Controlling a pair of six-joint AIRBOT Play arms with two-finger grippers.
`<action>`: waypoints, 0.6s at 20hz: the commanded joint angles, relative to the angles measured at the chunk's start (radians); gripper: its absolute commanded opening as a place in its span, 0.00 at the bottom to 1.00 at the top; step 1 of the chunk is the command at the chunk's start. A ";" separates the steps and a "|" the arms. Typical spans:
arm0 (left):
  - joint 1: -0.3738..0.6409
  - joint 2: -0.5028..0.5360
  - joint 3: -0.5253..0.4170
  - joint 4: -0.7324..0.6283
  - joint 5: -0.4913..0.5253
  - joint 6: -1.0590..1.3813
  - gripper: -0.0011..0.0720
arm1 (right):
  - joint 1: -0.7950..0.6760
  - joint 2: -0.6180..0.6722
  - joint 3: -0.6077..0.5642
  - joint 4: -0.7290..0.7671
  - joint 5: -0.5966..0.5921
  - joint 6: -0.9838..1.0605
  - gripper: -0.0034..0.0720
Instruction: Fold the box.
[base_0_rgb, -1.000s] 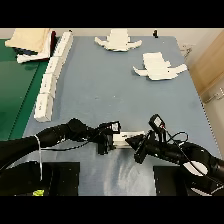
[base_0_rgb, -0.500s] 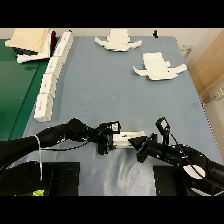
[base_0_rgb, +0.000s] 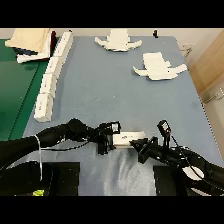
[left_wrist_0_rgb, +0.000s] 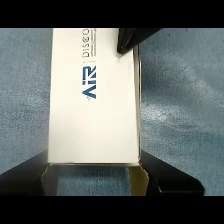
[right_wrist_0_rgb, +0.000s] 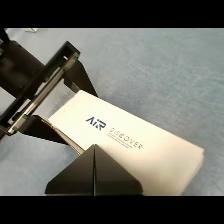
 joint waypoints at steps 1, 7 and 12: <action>0.001 0.000 0.000 0.000 -0.001 0.000 0.64 | 0.000 0.000 -0.021 0.019 0.005 0.008 0.05; 0.001 0.000 0.000 0.000 -0.001 0.000 0.64 | 0.000 0.000 -0.032 0.030 0.011 0.009 0.05; 0.001 0.000 0.000 0.000 -0.001 0.000 0.64 | 0.000 -0.069 -0.031 0.048 0.013 0.009 0.05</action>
